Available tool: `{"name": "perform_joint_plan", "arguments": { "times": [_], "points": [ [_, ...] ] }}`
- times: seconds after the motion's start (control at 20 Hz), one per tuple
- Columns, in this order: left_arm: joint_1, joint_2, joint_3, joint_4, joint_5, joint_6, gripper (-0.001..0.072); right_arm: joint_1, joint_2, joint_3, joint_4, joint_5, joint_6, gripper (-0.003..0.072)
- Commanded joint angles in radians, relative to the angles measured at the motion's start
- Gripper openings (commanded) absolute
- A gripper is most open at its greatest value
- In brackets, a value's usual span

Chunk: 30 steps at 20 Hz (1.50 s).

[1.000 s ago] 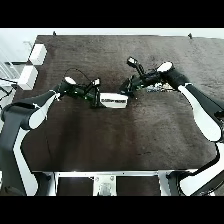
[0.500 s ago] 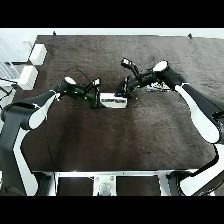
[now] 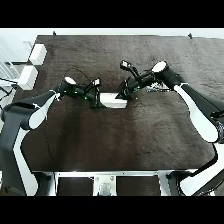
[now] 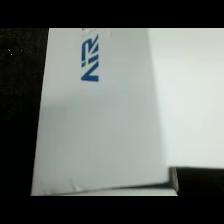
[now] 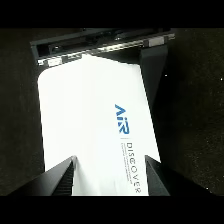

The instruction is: Fold the box and place the chain.

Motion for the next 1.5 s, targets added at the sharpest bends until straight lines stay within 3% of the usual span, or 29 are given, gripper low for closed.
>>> {"name": "perform_joint_plan", "arguments": {
  "times": [0.0,0.45,1.25,1.45],
  "points": [
    [0.001,0.0,0.001,0.0,0.0,0.0,0.0178,0.022,-0.004,0.001,-0.045,-0.032,-0.002,0.052],
    [0.0,0.0,0.001,0.0,0.0,0.0,0.0178,0.042,-0.004,0.003,-0.07,-0.102,-0.001,0.0528],
    [0.001,0.0,0.001,0.0,0.0,0.0,0.0178,0.042,0.0,0.056,-0.113,-0.104,0.015,0.0524],
    [0.0,0.0,0.001,0.0,0.0,0.0,0.0178,0.042,0.0,0.056,-0.115,-0.096,0.026,0.0419]
  ]
}}
